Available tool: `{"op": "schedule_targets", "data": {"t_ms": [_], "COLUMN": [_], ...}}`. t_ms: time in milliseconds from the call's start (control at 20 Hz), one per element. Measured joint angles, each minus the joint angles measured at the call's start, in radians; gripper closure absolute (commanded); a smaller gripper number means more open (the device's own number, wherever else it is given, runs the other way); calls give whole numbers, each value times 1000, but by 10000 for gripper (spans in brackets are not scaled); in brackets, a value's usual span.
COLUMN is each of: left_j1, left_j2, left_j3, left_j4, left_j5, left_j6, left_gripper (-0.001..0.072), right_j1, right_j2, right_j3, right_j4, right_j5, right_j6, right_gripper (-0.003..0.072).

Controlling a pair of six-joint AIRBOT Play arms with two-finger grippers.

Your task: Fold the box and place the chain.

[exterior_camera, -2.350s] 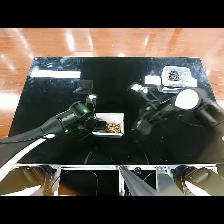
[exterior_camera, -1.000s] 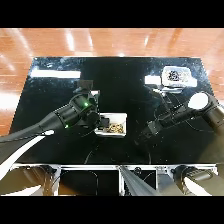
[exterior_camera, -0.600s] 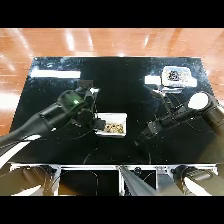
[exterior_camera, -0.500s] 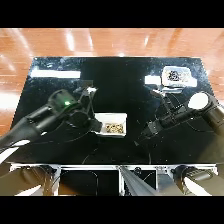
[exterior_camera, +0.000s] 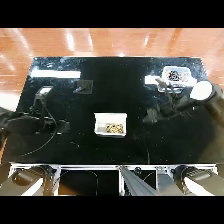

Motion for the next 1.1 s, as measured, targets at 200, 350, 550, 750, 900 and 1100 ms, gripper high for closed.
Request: {"op": "schedule_targets", "data": {"t_ms": [200, 350, 550, 750, 900, 1100], "left_j1": [148, 186, 202, 206, 207, 207], "left_j2": [20, -11, -47, -62, -66, -68], "left_j3": [-53, -65, -71, -72, -72, -72], "left_j4": [-159, -204, -229, -235, -237, -240], "left_j5": [-76, -94, -107, -109, -128, -155], "left_j6": [139, 200, 238, 251, 254, 254], "left_gripper": [262, 262, 262, 262, 262, 262], "right_j1": [39, 114, 229, 300, 321, 337], "right_j2": [-184, -327, -425, -454, -461, -464], "right_j3": [272, 440, 533, 559, 562, 526], "right_j4": [-14, -16, -3, 5, 14, 20], "right_j5": [-8, -20, -22, 34, 129, 187], "right_j6": [-3, -68, -193, -275, -303, -318], "right_gripper": [-34, -34, -34, -34, -31, -32]}}
